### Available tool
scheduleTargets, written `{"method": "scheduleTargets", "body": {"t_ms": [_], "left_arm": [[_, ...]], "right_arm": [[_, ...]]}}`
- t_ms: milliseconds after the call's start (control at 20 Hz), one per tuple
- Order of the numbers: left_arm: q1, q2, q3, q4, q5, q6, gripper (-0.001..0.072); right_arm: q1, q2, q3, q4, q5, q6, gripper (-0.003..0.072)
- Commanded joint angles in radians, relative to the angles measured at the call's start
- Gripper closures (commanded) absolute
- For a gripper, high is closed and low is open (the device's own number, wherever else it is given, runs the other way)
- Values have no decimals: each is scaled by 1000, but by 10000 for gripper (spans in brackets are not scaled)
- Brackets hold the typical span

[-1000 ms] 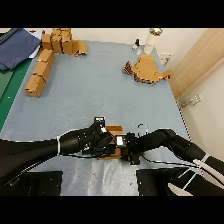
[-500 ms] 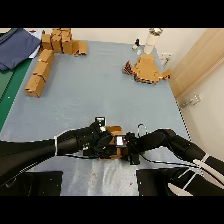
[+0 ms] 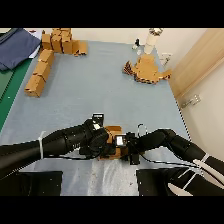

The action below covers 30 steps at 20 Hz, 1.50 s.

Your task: Fold the box.

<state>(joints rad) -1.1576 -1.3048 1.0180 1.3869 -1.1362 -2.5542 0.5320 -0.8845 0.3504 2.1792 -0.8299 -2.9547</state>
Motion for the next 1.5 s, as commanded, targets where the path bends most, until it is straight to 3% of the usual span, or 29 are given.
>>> {"method": "scheduleTargets", "body": {"t_ms": [0,450,500,550,600,650,700,750,900,1050,1150,1300,1350,1400,1450], "left_arm": [[9,30,1,30,-64,0,280],[13,143,4,31,-116,80,283],[13,155,4,31,-129,107,385],[13,167,4,32,-158,154,542],[13,174,4,36,-193,203,618],[13,179,3,51,-232,276,617],[13,179,1,58,-253,364,703],[12,181,-4,48,-247,531,697],[45,197,-75,-130,-161,1077,697],[215,229,-240,-524,-137,1617,697],[315,259,-356,-604,-18,1923,697],[424,324,-505,-602,241,2060,695],[451,341,-538,-597,259,2097,606],[462,347,-557,-595,271,2112,226],[460,346,-566,-593,289,2111,7]], "right_arm": [[0,0,0,-1,-1,0,164],[0,0,0,-1,-1,0,164],[0,0,0,-2,-1,0,164],[0,0,0,-2,-1,0,164],[0,0,0,-2,-1,0,164],[0,0,0,-2,-1,0,164],[0,0,0,-2,-1,0,164],[0,0,0,-2,-1,0,164],[0,0,0,-2,-1,0,164],[0,0,0,-2,-1,0,164],[0,0,0,-2,-1,0,164],[0,0,0,-2,-1,0,164],[0,0,0,-2,-1,0,164],[0,0,0,-2,-1,0,164],[0,0,0,-2,-1,0,163]]}}
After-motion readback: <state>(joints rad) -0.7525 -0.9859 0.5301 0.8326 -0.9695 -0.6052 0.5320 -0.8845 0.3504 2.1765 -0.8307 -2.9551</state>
